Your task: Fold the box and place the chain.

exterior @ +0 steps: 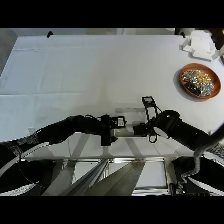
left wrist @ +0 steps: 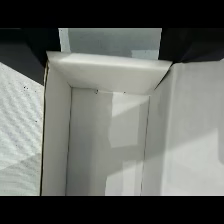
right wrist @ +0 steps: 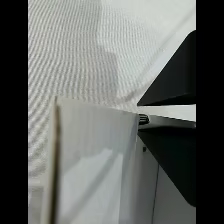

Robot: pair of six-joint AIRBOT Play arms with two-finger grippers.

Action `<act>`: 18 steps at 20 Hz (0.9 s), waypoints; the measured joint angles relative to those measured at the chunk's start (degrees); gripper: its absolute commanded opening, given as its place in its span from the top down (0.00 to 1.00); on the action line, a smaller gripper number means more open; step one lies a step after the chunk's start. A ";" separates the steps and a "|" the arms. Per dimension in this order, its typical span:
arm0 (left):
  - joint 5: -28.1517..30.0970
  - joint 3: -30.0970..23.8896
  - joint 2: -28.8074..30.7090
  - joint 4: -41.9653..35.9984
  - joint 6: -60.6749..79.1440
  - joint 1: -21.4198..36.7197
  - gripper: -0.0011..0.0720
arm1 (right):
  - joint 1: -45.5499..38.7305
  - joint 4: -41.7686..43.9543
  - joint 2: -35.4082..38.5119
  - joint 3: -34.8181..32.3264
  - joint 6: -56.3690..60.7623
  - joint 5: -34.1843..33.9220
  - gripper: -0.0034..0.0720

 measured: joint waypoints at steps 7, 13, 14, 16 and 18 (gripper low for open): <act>-0.31 0.02 0.00 -0.02 0.02 0.02 0.56 | 0.00 -0.57 0.35 0.02 0.11 -0.42 0.72; -0.13 0.02 0.00 0.04 0.09 0.02 0.56 | 0.00 -1.11 0.70 0.00 -0.31 -0.22 0.49; -0.13 0.02 0.00 0.04 0.07 0.02 0.56 | 0.00 -1.18 1.31 0.00 -0.87 -0.20 0.49; -0.11 0.02 0.00 0.04 0.07 0.02 0.56 | 0.00 -1.36 3.54 0.00 -2.23 -0.22 0.45; -0.09 0.02 0.00 0.04 0.07 0.02 0.56 | -0.02 -2.12 7.43 0.13 -3.30 -0.15 0.42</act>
